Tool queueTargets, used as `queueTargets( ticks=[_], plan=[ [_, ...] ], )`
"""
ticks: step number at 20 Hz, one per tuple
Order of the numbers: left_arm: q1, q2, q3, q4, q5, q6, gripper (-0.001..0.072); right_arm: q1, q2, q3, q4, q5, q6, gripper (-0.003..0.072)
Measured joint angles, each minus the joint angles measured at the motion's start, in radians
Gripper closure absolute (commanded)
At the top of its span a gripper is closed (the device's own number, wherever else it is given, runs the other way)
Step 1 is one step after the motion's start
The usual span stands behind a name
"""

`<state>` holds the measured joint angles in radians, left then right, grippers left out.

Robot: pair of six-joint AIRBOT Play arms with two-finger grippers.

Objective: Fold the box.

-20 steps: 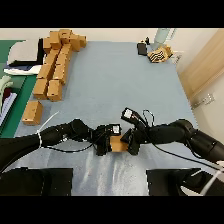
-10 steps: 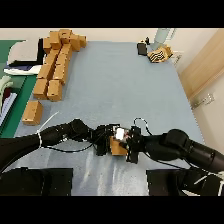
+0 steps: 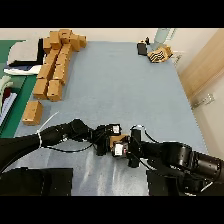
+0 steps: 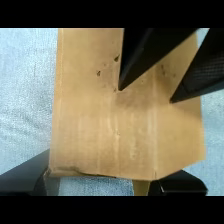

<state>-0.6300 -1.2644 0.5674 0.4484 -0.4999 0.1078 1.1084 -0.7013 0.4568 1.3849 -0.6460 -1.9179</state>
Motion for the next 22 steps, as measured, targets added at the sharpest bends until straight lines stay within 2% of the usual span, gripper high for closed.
queueTargets(
  ticks=[1, 2, 9, 13, 15, 17, 22],
  plan=[
    [0.0, 0.0, 0.0, 0.0, 0.0, 0.0, 0.0247, 0.002, -0.003, 0.0, -0.007, -0.01, 0.003, 0.0197],
    [0.0, 0.0, 0.0, 0.0, 0.0, 0.0, 0.0247, 0.004, -0.007, 0.0, -0.013, -0.018, 0.007, 0.0162],
    [0.0, 0.0, 0.0, 0.0, 0.0, 0.0, 0.0247, 0.009, -0.035, 0.0, -0.064, -0.043, 0.014, 0.0169],
    [0.0, 0.0, 0.0, 0.0, 0.0, 0.0, 0.0247, 0.009, -0.042, 0.0, -0.109, -0.039, 0.016, 0.0206],
    [0.0, 0.0, 0.0, 0.0, 0.0, 0.0, 0.0248, 0.009, -0.043, 0.0, -0.119, -0.036, 0.017, 0.0328],
    [0.0, 0.0, 0.0, -0.001, 0.0, -0.001, 0.0248, 0.01, -0.044, -0.001, -0.122, -0.037, 0.017, 0.0395],
    [0.0, 0.0, 0.0, -0.001, 0.0, -0.001, 0.0247, 0.01, -0.045, -0.001, -0.124, -0.038, 0.018, 0.0408]
  ],
)
